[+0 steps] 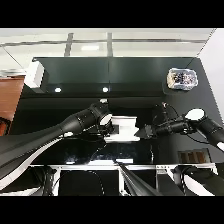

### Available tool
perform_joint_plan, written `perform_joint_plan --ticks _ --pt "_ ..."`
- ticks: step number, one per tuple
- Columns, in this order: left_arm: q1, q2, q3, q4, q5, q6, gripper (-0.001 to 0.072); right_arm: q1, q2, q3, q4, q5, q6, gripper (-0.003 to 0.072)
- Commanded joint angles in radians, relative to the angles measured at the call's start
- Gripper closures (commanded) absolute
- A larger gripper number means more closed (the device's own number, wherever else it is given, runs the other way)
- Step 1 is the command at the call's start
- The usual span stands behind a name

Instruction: Fold the box and place the chain.

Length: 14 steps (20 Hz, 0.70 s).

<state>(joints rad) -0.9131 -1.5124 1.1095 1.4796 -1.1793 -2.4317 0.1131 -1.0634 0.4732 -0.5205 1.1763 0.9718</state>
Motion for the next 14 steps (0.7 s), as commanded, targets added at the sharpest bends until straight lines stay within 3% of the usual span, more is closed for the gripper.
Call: perform_joint_plan --ticks 1,7,9,14 --pt "0.0 0.001 0.001 0.0 0.0 0.0 0.0682 0.057 0.0 0.0 -0.008 -0.058 0.036 0.0198" --pt "0.0 0.001 0.001 0.0 0.001 0.0 0.0682 0.189 0.0 0.043 -0.043 -0.199 0.2 0.0199" --pt "0.0 0.001 0.001 0.0 0.001 0.0 0.0682 0.236 0.0 0.072 -0.158 -0.221 0.344 0.028" --pt "0.0 0.001 0.001 0.0 0.002 0.0 0.0682 0.359 -0.001 0.136 -0.345 -0.294 0.565 0.0332"
